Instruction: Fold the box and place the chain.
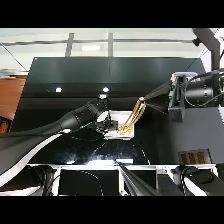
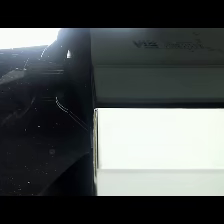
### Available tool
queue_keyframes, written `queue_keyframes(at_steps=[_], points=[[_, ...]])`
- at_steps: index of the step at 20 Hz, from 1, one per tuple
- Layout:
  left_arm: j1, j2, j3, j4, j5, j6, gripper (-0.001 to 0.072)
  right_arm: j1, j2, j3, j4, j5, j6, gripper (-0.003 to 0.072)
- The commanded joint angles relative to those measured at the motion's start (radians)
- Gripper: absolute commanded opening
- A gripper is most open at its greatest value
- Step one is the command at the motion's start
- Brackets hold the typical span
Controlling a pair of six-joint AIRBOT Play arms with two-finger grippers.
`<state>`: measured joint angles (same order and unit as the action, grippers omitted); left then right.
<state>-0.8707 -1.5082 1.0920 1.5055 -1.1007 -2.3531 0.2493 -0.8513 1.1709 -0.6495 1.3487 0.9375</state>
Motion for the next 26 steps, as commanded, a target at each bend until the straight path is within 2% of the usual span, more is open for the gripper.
queue_keyframes(at_steps=[1,4,6,10,13,14,15,17,21,26], points=[[0.000,0.000,0.000,0.000,0.000,0.000,0.0029,0.036,-0.045,-0.021,0.047,-0.022,0.002,0.0010],[0.000,0.000,0.000,0.000,0.000,0.000,0.0029,0.066,-0.108,-0.085,0.033,-0.032,0.001,0.0010],[0.000,0.000,0.000,0.000,0.000,0.000,0.0029,0.071,-0.142,-0.153,-0.031,-0.034,0.002,0.0010],[0.000,0.000,0.000,0.000,0.000,0.000,0.0029,0.071,-0.155,-0.302,-0.034,-0.126,0.002,0.0011],[0.000,0.000,0.000,0.000,0.000,0.000,0.0029,0.071,-0.156,-0.362,-0.031,-0.169,0.006,0.0034],[0.000,0.000,0.000,0.000,0.000,0.000,0.0029,0.071,-0.156,-0.372,-0.032,-0.177,0.016,0.0209],[0.000,0.000,0.000,0.000,0.000,0.000,0.0029,0.071,-0.156,-0.371,-0.035,-0.177,0.017,0.0329],[0.000,0.000,0.000,0.000,0.004,0.000,0.0029,0.058,-0.156,-0.364,-0.051,-0.169,0.016,0.0328],[0.001,0.000,0.000,0.000,0.026,0.000,0.0030,-0.063,-0.141,-0.292,-0.146,-0.056,0.016,0.0328],[0.004,0.001,0.006,-0.007,0.028,0.000,0.0035,-0.217,-0.066,-0.270,-0.153,0.008,0.007,0.0327]])
